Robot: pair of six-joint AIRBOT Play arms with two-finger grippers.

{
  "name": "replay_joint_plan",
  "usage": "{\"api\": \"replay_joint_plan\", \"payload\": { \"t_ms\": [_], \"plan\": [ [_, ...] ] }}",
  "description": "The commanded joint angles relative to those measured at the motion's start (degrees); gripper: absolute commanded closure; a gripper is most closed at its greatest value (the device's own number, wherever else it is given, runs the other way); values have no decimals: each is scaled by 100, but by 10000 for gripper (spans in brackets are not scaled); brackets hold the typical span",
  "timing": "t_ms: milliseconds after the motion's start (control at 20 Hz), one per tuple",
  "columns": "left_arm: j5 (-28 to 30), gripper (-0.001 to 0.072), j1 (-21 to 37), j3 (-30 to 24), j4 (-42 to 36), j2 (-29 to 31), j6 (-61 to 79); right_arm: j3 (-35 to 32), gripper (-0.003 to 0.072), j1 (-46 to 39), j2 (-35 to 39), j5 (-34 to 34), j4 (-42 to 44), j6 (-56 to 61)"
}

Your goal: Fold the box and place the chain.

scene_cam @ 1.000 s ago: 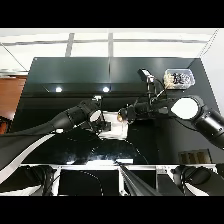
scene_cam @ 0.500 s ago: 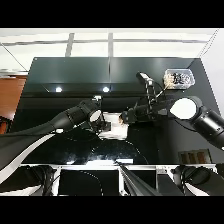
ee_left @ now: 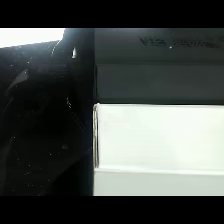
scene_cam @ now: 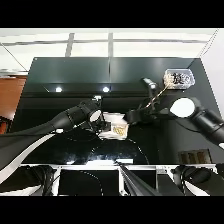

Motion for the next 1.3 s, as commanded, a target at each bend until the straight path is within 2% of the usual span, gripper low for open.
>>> {"api": "replay_joint_plan", "payload": {
  "t_ms": [0, 100, 150, 200, 300, 350, 600, 750, 800, 850, 900, 1100, 1250],
  "plan": [
    [-4, 679, 4, 4, 0, -2, 0, -44, 229, -1154, 181, 122, -1674, 396],
    [-4, 679, 4, 4, 0, -2, 0, -234, 228, -1790, 57, -640, -2907, 1609],
    [-4, 679, 4, 4, 0, -2, 0, -251, 219, -2092, -138, -981, -3073, 1902],
    [-4, 679, 4, 4, 0, -2, 0, -245, -34, -2343, -387, -1344, -2944, 1947],
    [-2, 679, 4, 4, 0, -2, 0, -42, -34, -2730, -1021, -1897, -2444, 1950],
    [-4, 679, 4, 4, 0, -2, 0, 216, -34, -2861, -1405, -1954, -2065, 1947],
    [-4, 678, 4, 4, 0, -2, 2, 1781, -34, -2949, -3163, -1515, -1349, 2144],
    [2, 679, 4, 4, 0, -2, 2, 2339, -34, -2949, -3703, -1309, -1342, 2179],
    [0, 679, 4, 4, 2, -2, 2, 2382, 66, -2949, -3733, -1338, -1346, 2179],
    [-2, 679, 4, 4, 0, -2, 0, 2402, 392, -2951, -3731, -1346, -1373, 2166],
    [0, 679, 4, 4, 0, -2, 0, 2426, 657, -2951, -3731, -1292, -1368, 2079],
    [2, 678, 4, 4, 0, -2, 2, 2538, 670, -2986, -3449, -374, -1394, 1392],
    [-2, 678, 4, 4, 2, -2, 2, 2538, 673, -3034, -2476, 144, -1364, 264]
  ]
}}
